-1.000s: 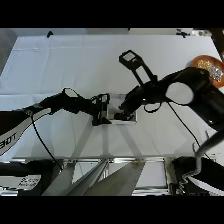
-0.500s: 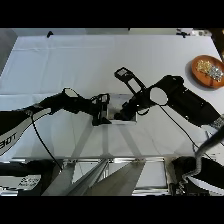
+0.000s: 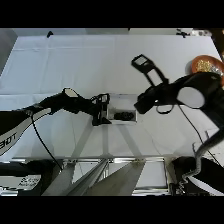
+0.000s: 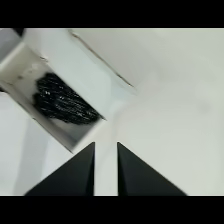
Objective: Fold the box and place the chain.
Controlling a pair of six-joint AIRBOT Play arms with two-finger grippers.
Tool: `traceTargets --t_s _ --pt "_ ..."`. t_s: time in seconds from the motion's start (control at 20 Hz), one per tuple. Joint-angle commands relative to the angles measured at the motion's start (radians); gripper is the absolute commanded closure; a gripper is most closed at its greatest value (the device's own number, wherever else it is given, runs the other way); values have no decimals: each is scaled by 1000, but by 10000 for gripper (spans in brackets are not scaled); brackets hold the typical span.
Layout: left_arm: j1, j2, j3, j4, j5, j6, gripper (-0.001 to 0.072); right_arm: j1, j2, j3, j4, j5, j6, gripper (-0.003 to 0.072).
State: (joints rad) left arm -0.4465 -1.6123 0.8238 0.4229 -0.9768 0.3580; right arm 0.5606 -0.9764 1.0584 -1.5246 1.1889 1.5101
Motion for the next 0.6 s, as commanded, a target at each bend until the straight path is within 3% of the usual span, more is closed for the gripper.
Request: traceTargets --t_s 0.0,0.1,0.2,0.35,0.55 --pt "0 0 1 0 0 0 365 -174 60 -2 -31 139 -56 677" --pt "0 0 1 0 0 0 365 -288 59 -35 -16 55 -100 679" --pt "0 0 1 0 0 0 365 -380 41 -102 31 -108 -143 679" --pt "0 0 1 0 0 0 365 -465 -90 -142 138 -216 -233 679" --pt "0 0 1 0 0 0 365 -544 -286 -139 498 -341 -454 679"
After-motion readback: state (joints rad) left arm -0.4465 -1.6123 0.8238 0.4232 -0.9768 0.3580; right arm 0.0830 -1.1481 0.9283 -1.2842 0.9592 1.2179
